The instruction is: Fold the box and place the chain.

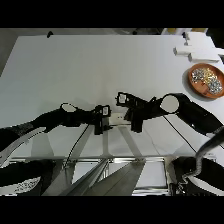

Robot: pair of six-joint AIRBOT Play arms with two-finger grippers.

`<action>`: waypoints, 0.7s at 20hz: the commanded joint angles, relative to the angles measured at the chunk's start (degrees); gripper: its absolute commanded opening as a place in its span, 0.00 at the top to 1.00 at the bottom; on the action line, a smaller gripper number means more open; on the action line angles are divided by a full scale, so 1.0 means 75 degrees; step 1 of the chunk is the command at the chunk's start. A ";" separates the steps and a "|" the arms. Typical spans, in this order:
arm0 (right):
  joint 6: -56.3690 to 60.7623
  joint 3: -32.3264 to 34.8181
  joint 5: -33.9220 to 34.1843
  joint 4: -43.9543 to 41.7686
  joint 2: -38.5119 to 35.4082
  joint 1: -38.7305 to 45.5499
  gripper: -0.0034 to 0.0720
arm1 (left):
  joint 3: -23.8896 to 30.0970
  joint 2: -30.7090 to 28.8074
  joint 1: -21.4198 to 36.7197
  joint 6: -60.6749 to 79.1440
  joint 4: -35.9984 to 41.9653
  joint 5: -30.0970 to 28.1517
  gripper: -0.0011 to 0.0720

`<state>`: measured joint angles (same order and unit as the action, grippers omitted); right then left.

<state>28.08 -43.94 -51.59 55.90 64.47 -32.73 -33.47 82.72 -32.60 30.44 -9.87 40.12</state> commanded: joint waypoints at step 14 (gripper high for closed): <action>-0.0003 0.0370 -0.0210 -0.0029 0.0551 -0.0009 0.93 | 0.0000 -0.0006 0.0000 0.0000 0.0000 -0.0003 0.86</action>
<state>28.01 -42.02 -53.95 55.33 68.47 -32.73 -33.47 82.72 -32.64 30.48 -9.93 40.10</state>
